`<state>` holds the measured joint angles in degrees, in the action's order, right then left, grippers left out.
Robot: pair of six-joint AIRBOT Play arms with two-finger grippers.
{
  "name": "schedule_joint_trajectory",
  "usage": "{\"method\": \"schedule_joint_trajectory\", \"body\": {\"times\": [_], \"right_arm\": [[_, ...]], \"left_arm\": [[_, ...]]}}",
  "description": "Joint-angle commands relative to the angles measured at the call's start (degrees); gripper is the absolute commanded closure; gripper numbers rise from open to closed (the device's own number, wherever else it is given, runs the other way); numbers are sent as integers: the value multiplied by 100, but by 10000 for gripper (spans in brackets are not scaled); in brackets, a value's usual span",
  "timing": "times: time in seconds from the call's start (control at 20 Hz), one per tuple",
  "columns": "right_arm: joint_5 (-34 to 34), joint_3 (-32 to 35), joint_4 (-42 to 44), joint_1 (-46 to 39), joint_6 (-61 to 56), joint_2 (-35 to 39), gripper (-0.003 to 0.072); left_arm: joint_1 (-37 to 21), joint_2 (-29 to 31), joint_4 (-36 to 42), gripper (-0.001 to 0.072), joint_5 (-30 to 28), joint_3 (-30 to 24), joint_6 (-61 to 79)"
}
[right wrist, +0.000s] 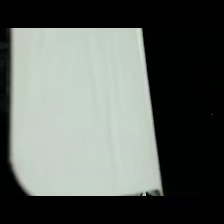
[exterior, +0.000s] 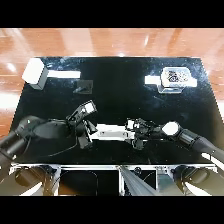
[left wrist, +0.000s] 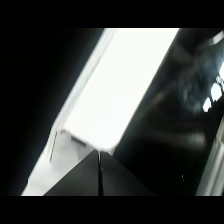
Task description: Fold the box and place the chain.
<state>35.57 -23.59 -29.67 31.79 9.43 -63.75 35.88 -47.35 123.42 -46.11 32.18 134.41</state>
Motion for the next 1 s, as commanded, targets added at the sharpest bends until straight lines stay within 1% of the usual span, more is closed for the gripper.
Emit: {"method": "schedule_joint_trajectory", "body": {"times": [0.0, 0.1, 0.15, 0.3, 0.55, 0.85, 0.95], "right_arm": [[-9, -2, 2, 0, -2, 0, 86], [-9, -2, 2, 0, -2, 0, 86], [-13, -2, 2, 0, -2, 0, 86], [-17, -2, 2, 0, -2, -2, 86], [-20, -2, 2, 0, -2, 0, 86], [-20, -2, 2, 0, -2, 0, 86], [-20, -2, 2, 0, -2, -2, 86]], "left_arm": [[704, 284, 177, 694, 2345, -485, -289], [942, 160, 173, 693, 3051, -570, -286], [984, 74, 175, 693, 3180, -584, -286], [986, -197, 177, 692, 3198, -584, -289], [986, -671, 181, 693, 3602, -584, -289], [986, -1167, 186, 692, 3609, -584, -293], [988, -1316, 223, 692, 3604, -584, -553]]}}
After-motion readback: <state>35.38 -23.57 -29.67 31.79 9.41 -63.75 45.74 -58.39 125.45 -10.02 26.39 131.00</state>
